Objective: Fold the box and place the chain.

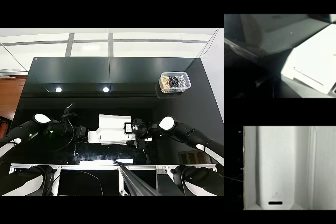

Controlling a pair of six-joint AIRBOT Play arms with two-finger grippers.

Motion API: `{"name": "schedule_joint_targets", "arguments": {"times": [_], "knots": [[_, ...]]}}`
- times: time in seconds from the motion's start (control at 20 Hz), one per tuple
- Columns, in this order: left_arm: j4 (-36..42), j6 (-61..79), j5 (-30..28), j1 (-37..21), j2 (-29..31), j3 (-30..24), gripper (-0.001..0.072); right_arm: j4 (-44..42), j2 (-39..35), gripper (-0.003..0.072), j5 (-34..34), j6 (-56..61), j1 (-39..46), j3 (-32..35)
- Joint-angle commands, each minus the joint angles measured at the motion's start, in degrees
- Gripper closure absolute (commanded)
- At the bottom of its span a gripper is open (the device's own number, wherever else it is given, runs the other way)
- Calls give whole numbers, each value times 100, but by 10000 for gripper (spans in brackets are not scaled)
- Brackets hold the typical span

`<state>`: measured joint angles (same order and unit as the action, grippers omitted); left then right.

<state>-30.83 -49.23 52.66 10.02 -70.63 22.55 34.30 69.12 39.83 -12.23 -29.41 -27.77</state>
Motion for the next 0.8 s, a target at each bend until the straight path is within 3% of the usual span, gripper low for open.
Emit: {"name": "schedule_joint_targets", "arguments": {"times": [0.0, 0.15, 0.2, 0.25, 0.4, 0.45, 0.55, 0.6, 0.75], "knots": [[367, 409, 116, 61, 7, 7, 684, -2, -4, 206, 0, 2, 0, 0], [389, 509, 96, 63, 4, 7, 647, -2, -4, 207, -2, 2, 0, 0], [407, 560, 63, 61, 7, 7, 540, -2, -4, 206, -2, 2, 0, 0], [428, 560, -17, 63, 7, 7, 504, -2, -4, 206, -2, 2, 0, 0], [459, 555, -98, 63, 7, 11, 502, -2, -4, 206, -2, 2, 0, 0], [459, 555, -90, 63, 7, 11, 462, -2, -4, 207, -2, 2, 0, 0], [474, 555, 55, 61, 7, 22, 148, -2, -4, 207, -2, 2, 0, 0], [468, 553, 232, 61, 7, 52, 71, -2, -4, 206, 0, 2, 0, 0], [452, 492, 726, 61, 9, 236, 69, -2, -4, 207, 0, 2, 0, 0]]}}
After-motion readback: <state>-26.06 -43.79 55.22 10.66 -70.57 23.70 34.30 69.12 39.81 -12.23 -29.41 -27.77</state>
